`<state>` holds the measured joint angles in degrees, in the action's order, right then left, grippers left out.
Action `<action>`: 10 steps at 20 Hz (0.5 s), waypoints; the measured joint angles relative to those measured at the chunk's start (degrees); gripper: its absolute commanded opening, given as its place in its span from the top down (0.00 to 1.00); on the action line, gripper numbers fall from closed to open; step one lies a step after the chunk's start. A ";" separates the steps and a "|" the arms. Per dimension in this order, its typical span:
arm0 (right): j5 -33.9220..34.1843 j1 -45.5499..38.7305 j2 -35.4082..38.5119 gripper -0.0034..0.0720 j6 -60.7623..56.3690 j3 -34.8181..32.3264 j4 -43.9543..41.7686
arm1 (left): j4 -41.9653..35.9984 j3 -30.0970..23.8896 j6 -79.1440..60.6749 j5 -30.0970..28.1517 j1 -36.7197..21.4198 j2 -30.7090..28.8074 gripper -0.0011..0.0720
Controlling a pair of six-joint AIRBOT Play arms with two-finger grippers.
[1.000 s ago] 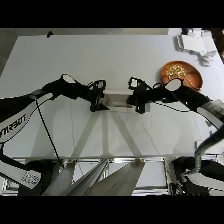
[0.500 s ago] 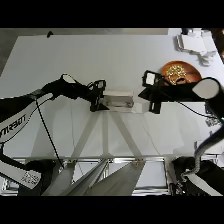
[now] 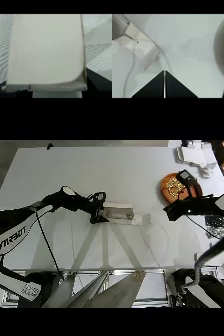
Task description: Fold the box and place the chain.
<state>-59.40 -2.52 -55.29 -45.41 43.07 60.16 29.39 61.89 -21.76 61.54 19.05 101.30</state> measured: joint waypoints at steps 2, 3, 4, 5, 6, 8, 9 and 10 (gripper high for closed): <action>0.31 -0.74 -5.05 0.95 -1.60 -1.16 -1.99 | -0.02 0.02 0.00 0.00 0.00 0.00 0.77; 1.01 -0.96 -7.61 0.95 -2.23 -1.49 -2.93 | 0.00 0.02 0.00 0.00 0.00 0.00 0.77; 1.88 -1.14 -10.38 0.95 -2.67 -1.75 -4.15 | 0.00 0.02 0.00 0.00 0.00 0.00 0.77; 2.60 -1.25 -12.81 0.95 -2.97 -1.95 -5.29 | -0.02 0.02 0.00 0.00 0.00 0.00 0.77; 3.58 -1.31 -15.17 0.95 -3.21 -2.08 -6.84 | -0.02 0.02 0.00 0.00 0.00 0.00 0.77; 5.18 -1.42 -19.02 0.95 -3.69 -2.27 -10.23 | -0.02 0.02 0.00 0.00 0.00 0.00 0.77; 5.92 -1.42 -20.70 0.96 -3.74 -2.34 -12.02 | -0.02 0.02 0.00 0.00 0.00 0.00 0.77; 6.25 -1.42 -21.92 0.96 -3.87 -2.45 -13.44 | -0.02 0.00 0.00 0.00 0.00 0.00 0.77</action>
<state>-53.15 -3.95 -77.21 -49.28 40.62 46.72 29.36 61.89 -21.76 61.54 19.05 101.30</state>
